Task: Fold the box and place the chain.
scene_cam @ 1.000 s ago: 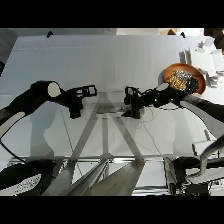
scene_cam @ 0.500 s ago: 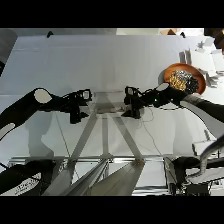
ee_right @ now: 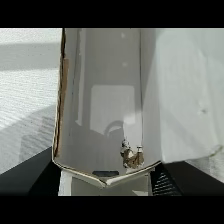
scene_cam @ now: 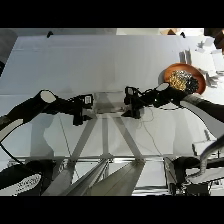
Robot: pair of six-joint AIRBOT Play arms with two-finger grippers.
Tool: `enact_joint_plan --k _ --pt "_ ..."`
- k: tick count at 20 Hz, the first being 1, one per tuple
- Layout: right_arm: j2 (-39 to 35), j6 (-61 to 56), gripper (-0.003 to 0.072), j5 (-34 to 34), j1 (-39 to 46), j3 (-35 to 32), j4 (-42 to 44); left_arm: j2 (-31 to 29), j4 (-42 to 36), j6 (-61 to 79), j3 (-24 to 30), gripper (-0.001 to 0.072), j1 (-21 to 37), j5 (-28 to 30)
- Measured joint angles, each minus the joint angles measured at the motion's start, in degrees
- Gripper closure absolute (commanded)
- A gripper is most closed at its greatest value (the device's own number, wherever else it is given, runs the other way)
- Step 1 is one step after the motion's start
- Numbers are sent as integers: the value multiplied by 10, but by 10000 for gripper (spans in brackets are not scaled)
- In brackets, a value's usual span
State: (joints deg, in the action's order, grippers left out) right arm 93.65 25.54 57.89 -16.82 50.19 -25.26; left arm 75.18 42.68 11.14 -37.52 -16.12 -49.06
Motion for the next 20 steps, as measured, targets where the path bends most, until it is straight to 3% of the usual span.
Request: enact_joint_plan --k 12,16,17,18,19,20 --pt "0 0 181 0 0 0 0 8 9 -10 0 224 25 2" --pt "0 0 181 0 0 0 0 8 -27 9 0 225 29 14" --pt "0 0 181 0 0 0 0 8 -43 26 0 240 29 15" --pt "0 0 181 0 0 0 0 8 -57 43 0 332 28 16" --pt "0 0 181 0 0 0 0 8 -70 59 0 377 26 17" --pt "0 0 181 0 0 0 0 8 -79 73 0 377 23 16"
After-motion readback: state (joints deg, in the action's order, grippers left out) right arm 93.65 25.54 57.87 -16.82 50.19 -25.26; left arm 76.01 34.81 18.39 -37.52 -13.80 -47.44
